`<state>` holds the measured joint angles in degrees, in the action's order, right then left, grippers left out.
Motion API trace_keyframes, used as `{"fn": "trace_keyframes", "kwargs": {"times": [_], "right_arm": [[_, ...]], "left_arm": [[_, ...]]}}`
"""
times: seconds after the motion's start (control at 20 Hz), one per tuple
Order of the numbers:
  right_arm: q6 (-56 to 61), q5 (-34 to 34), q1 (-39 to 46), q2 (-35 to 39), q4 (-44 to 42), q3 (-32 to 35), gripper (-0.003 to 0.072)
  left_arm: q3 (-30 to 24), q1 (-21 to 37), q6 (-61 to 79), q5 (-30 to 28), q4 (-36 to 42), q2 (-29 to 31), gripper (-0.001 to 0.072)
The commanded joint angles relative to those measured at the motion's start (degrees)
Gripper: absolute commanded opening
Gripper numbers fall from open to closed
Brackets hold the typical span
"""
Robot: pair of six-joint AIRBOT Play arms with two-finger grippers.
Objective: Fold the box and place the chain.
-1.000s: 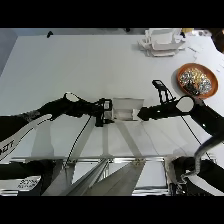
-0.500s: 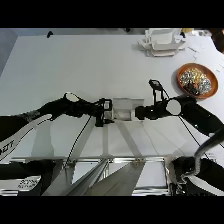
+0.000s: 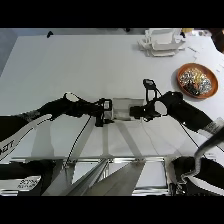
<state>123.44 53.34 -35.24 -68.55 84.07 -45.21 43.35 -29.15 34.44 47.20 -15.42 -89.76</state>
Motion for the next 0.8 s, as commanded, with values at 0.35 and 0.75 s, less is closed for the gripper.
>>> {"fn": "trace_keyframes", "kwargs": {"times": [0.35,0.75], "right_arm": [[9.2,1.2,-1.6,-4.8,7.2,-1.1,0.0308],[9.2,-3.3,-1.5,-7.6,7.4,-1.7,0.0266]], "left_arm": [[0.0,0.0,0.0,0.0,0.0,0.0,0.0138],[0.0,0.0,0.0,0.0,0.0,0.0,0.0138]]}}
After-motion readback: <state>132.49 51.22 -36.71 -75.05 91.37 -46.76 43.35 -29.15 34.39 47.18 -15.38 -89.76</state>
